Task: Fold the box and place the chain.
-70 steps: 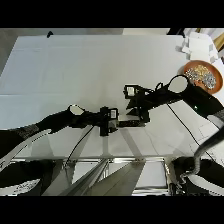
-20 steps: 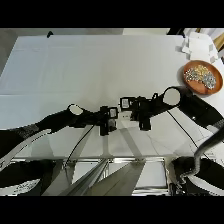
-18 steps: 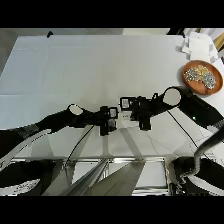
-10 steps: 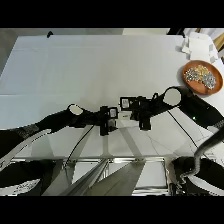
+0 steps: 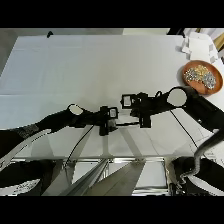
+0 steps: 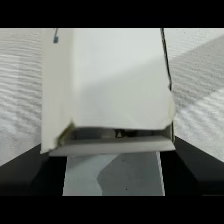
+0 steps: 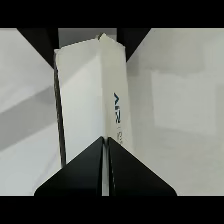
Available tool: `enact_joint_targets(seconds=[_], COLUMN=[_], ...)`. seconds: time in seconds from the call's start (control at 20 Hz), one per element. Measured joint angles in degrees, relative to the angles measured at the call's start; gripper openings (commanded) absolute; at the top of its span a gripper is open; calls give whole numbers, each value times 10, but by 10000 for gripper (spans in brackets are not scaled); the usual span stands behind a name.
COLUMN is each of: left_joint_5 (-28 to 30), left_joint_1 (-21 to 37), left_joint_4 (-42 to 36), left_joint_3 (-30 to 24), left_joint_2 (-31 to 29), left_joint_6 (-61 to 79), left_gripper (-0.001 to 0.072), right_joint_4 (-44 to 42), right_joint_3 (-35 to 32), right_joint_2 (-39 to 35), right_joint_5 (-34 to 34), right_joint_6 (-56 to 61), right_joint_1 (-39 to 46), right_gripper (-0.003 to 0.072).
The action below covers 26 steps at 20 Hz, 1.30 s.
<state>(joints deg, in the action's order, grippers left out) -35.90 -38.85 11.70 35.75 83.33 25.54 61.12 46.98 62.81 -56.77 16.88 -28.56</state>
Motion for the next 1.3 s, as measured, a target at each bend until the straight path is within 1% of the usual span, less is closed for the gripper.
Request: enact_joint_targets(seconds=[0.55,1.3], left_joint_5=[3,1], left_joint_1=[0,0], left_joint_4=[-3,0], left_joint_3=[0,0], left_joint_2=[0,0], left_joint_6=[-2,0], left_gripper=[250,250], right_joint_4=[-16,-56], right_joint_3=[-39,-43], right_joint_2=[1,2], right_joint_5=[45,35], right_joint_6=[9,32], right_joint_1=[0,0], right_gripper=[8,9])
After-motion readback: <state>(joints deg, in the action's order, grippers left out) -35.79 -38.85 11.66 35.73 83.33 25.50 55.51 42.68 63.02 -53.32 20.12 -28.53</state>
